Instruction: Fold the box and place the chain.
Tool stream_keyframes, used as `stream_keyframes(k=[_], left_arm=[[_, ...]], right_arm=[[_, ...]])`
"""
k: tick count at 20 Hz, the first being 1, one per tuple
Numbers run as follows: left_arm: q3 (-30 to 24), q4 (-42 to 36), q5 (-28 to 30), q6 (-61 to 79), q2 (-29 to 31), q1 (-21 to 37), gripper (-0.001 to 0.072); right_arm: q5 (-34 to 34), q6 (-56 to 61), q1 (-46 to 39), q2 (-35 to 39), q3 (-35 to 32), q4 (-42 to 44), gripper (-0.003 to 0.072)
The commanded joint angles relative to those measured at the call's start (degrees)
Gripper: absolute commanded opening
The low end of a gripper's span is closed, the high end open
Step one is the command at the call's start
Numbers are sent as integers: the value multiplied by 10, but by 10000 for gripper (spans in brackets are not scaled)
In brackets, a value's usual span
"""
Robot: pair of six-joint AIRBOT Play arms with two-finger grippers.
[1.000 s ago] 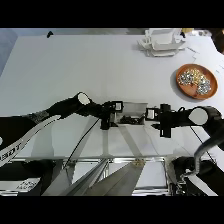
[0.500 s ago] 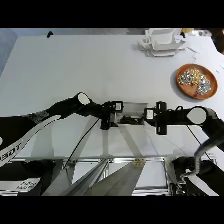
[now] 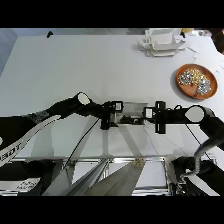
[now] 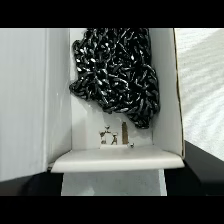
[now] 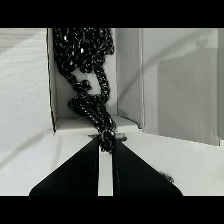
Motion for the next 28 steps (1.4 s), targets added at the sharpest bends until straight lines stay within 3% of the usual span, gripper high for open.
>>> stream_keyframes(k=[1, 7, 11, 14, 19, 24, 28], left_arm=[[0, 0, 0, 0, 0, 0, 271], [0, 0, 0, 0, 0, 0, 271], [0, 0, 0, 0, 0, 0, 271], [0, 0, 0, 0, 0, 0, 271], [0, 0, 0, 0, 0, 0, 271], [0, 0, 0, 0, 0, 0, 271], [0, 0, 0, 0, 0, 0, 271]], right_arm=[[0, 6, 0, 0, 0, -6, 17], [-2, 101, 0, 59, 0, -96, 16], [9, 112, 0, 109, 6, -76, 16], [29, 112, 0, 130, 33, -9, 16], [43, 105, 14, 134, 56, 178, 16], [37, 105, 71, 134, 56, 251, 16], [-9, 112, 94, 124, 56, 289, 16]])
